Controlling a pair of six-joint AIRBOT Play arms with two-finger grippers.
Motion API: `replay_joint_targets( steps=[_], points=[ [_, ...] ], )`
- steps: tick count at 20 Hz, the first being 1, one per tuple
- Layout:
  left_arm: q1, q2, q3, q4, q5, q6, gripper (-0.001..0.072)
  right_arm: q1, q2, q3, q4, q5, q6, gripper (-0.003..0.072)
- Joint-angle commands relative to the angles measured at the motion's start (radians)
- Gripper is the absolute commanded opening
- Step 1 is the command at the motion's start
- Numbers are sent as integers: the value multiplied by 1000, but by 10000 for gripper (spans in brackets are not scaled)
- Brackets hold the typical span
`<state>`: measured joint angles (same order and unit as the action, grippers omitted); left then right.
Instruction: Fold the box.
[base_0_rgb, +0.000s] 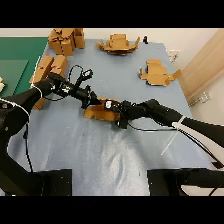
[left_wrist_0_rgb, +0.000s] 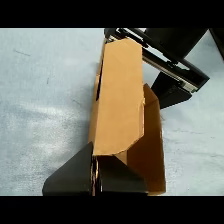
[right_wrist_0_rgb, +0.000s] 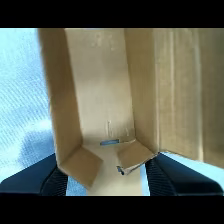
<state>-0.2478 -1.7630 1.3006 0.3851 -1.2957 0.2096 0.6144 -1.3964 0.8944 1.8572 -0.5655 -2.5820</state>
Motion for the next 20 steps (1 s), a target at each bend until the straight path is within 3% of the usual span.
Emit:
replay_joint_targets(
  steps=[1, 8, 14, 20],
  points=[
    [0, -1, 0, 5, 50, 0, 18, -30, -7, 10, 51, -27, -51, 644],
    [-2, -1, 0, 5, 56, 0, 18, -50, -7, 46, 85, -31, -103, 645],
    [-2, -1, 0, 5, -4, 0, 18, -72, 29, 46, 66, -66, -52, 646],
    [-2, -1, 0, 5, -5, 0, 18, -72, 57, 45, 60, -204, -51, 654]
  ],
)
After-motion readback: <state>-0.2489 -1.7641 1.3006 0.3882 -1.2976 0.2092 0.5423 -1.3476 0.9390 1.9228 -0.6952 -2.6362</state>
